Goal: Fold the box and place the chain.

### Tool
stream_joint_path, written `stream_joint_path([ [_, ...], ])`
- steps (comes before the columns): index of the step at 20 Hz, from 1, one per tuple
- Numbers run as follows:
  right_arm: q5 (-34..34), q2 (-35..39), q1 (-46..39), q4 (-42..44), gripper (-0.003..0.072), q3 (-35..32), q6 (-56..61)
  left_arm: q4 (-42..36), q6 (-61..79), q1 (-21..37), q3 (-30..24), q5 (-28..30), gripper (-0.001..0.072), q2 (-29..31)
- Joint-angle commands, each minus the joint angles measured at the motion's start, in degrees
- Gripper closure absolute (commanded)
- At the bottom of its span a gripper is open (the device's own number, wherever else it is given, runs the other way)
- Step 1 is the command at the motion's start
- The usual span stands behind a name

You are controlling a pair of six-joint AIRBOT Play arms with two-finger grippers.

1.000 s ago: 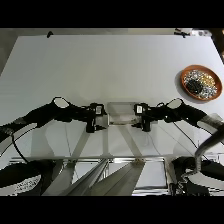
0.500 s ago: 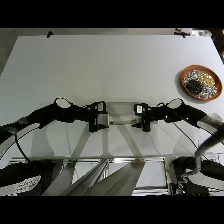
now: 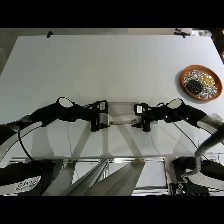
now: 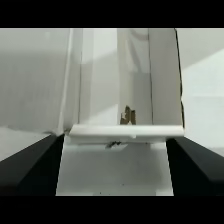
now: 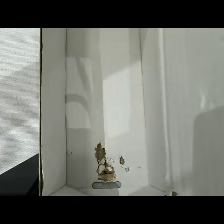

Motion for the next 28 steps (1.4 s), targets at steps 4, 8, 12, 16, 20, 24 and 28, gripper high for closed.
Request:
stream_joint_path([
  [4, 0.02, 0.0, 0.04, -0.02, 0.0275, 0.0, -0.02, -0.55, 0.13, -2.23, 0.94, 0.28, 0.002, -2.91],
  [8, 0.02, 0.0, 0.04, -0.02, 0.0275, 0.0, -0.02, -0.5, 0.15, -2.19, 0.92, 2.03, 0.0151, -2.97],
  [12, 0.02, 0.0, 0.04, -0.02, 0.0275, 0.0, -0.02, -0.55, 0.15, -2.23, 0.92, 2.38, 0.0477, -2.97],
  [16, 0.02, 0.0, 0.04, -0.02, 0.0275, 0.0, -0.02, -0.5, 0.13, -2.21, 0.92, 2.38, 0.0501, -2.97],
  [20, 0.02, 0.0, 0.04, -0.02, 0.0275, 0.0, -0.02, -0.5, 0.13, -2.19, 0.92, 2.34, 0.0501, -2.97],
  [24, 0.02, 0.0, 0.04, -0.02, 0.0275, 0.0, -0.02, -0.5, 0.13, -2.19, 0.92, 2.32, 0.0501, -2.97],
  [28, 0.0, 0.0, 0.04, 0.48, 0.0275, 0.0, -0.02, -0.5, 0.13, -2.19, 0.92, 2.34, 0.0501, -2.97],
])
